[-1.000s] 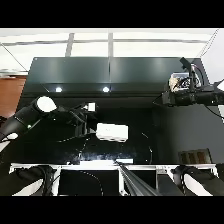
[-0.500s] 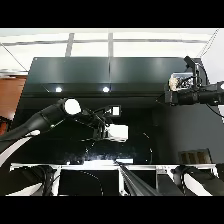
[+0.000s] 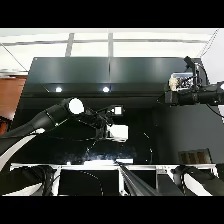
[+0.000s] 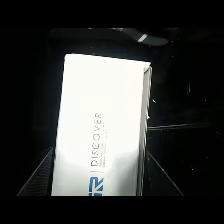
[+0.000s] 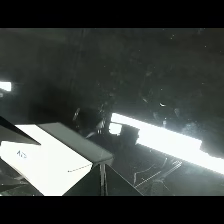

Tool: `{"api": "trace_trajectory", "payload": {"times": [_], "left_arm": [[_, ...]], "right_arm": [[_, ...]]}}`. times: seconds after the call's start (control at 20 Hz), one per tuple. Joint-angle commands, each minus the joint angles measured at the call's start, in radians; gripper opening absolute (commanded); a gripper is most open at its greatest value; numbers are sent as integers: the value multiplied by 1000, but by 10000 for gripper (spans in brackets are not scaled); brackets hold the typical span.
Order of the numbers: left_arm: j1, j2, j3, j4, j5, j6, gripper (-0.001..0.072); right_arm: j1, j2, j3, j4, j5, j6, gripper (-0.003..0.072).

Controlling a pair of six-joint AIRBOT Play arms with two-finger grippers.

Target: Fold the box and place the chain.

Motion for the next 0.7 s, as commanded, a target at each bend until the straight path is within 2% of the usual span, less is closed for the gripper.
{"api": "trace_trajectory", "payload": {"times": [0.0,0.25,0.4,0.65], "left_arm": [[-3,-2,1,1,-3,0,714],[-16,-2,-14,8,7,1,714],[-32,-11,-36,14,53,1,714],[-61,-90,-40,32,97,1,715]], "right_arm": [[0,0,0,-1,0,0,42],[0,0,0,-1,0,0,43],[0,0,0,-1,0,0,43],[0,0,0,-1,-4,0,42]]}}
